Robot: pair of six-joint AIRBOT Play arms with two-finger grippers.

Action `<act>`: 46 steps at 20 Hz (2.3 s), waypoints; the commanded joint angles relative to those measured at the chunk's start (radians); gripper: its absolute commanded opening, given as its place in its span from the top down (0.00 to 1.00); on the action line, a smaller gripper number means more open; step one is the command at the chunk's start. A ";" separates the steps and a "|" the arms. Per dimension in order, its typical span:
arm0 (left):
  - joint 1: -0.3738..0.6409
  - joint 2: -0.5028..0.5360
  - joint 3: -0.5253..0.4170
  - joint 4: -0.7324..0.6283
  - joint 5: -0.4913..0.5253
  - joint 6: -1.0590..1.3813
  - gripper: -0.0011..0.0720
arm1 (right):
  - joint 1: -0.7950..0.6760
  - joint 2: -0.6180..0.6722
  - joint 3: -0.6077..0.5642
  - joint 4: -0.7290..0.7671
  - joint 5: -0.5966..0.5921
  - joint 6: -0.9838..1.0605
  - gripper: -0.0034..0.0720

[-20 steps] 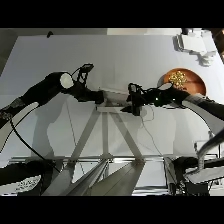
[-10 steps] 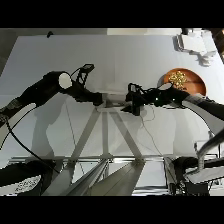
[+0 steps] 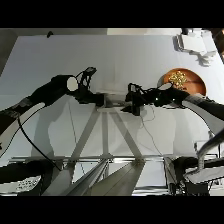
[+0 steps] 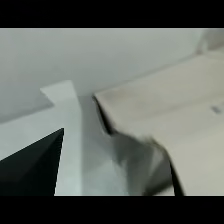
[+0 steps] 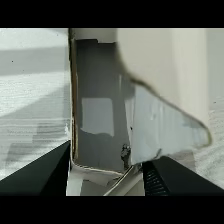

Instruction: Fold the box and place the chain.

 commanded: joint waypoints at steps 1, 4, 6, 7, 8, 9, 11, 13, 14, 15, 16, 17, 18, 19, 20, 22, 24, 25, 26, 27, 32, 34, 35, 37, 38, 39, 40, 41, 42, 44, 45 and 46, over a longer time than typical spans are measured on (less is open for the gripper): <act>-0.034 -0.015 0.002 0.155 0.051 -0.176 0.04 | 0.000 0.000 0.000 0.000 0.001 0.000 0.47; -0.065 -0.016 0.008 0.268 0.014 -0.284 0.07 | 0.000 0.000 0.000 0.000 0.001 0.000 0.47; -0.074 -0.015 0.018 0.261 -0.008 -0.326 0.07 | 0.000 0.000 0.000 0.000 0.001 0.000 0.47; -0.079 -0.016 0.023 0.259 -0.022 -0.345 0.14 | 0.000 0.000 0.000 0.000 0.001 0.000 0.47; -0.085 -0.016 0.026 0.263 -0.028 -0.364 0.18 | 0.000 0.000 0.000 0.000 0.001 0.000 0.47; -0.094 -0.016 0.029 0.263 -0.028 -0.390 0.20 | 0.000 0.000 0.000 0.000 0.001 0.000 0.47; -0.110 -0.027 0.040 0.263 -0.030 -0.444 0.20 | 0.000 0.000 0.000 0.000 0.001 0.000 0.47; -0.126 -0.045 0.044 0.259 -0.032 -0.474 0.33 | 0.000 0.000 0.000 0.000 0.000 0.000 0.47; -0.134 -0.053 0.044 0.257 -0.034 -0.493 0.34 | 0.000 0.000 0.000 0.000 0.001 0.000 0.47; -0.137 -0.062 0.044 0.251 -0.042 -0.517 0.36 | 0.000 0.000 0.000 0.000 0.001 0.000 0.47; -0.142 -0.070 0.044 0.251 -0.050 -0.546 0.40 | 0.000 0.000 0.000 0.000 0.001 0.000 0.47; -0.146 -0.076 0.044 0.253 -0.052 -0.565 0.42 | 0.000 0.000 0.000 0.000 0.001 0.000 0.47; -0.146 -0.081 0.044 0.251 -0.049 -0.570 0.43 | 0.000 0.000 0.000 0.000 0.001 0.000 0.47; -0.147 -0.082 0.044 0.254 -0.050 -0.584 0.51 | 0.000 0.000 0.000 0.000 0.001 0.000 0.47; -0.148 -0.082 0.044 0.256 -0.049 -0.585 0.61 | 0.000 0.000 0.000 0.000 0.001 0.000 0.47; -0.148 -0.082 0.044 0.256 -0.046 -0.585 0.72 | 0.000 0.000 0.000 0.000 0.001 0.000 0.47; -0.148 -0.082 0.044 0.255 -0.046 -0.585 0.98 | 0.000 0.000 0.000 0.000 0.001 0.000 0.47; -0.148 -0.082 0.044 0.252 -0.047 -0.585 0.97 | 0.000 0.000 0.000 0.000 0.001 0.000 0.47; -0.148 -0.082 0.044 0.248 -0.047 -0.585 0.97 | 0.000 0.000 0.000 0.000 0.001 0.000 0.47; -0.149 -0.080 0.044 0.244 -0.046 -0.585 0.97 | 0.000 0.000 0.000 0.000 0.001 0.000 0.47; -0.148 -0.035 0.044 0.246 -0.038 -0.582 0.93 | 0.000 0.000 0.000 0.000 0.001 0.000 0.47; -0.148 0.005 0.044 0.247 -0.039 -0.581 0.56 | 0.000 0.000 0.000 0.000 0.001 0.000 0.47; -0.148 0.025 0.043 0.249 -0.039 -0.581 0.36 | 0.000 0.000 0.000 0.000 0.001 0.000 0.47; -0.144 0.061 0.043 0.244 -0.055 -0.561 0.26 | 0.000 0.000 0.000 0.000 0.001 0.000 0.47; -0.144 0.075 0.043 0.244 -0.082 -0.555 0.26 | 0.000 0.000 0.000 0.000 0.001 0.000 0.47; -0.144 0.087 0.043 0.245 -0.117 -0.555 0.26 | 0.000 0.000 0.000 0.000 0.001 0.000 0.47; -0.143 0.099 0.043 0.245 -0.158 -0.553 0.26 | 0.000 0.000 0.000 0.000 0.001 0.000 0.47; -0.142 0.109 0.043 0.243 -0.188 -0.519 0.26 | 0.000 0.000 0.000 0.000 0.000 0.000 0.47; -0.135 0.122 0.043 0.233 -0.210 -0.452 0.26 | 0.000 0.000 0.000 0.000 0.001 0.000 0.47; -0.100 0.157 0.043 0.200 -0.221 -0.324 0.26 | 0.000 0.000 0.000 0.000 0.001 0.000 0.47; -0.072 0.175 0.043 0.168 -0.214 -0.267 0.26 | 0.000 0.000 0.000 0.000 0.001 0.000 0.47; -0.040 0.190 0.043 0.126 -0.203 -0.192 0.26 | 0.000 0.000 0.000 0.000 0.001 0.000 0.47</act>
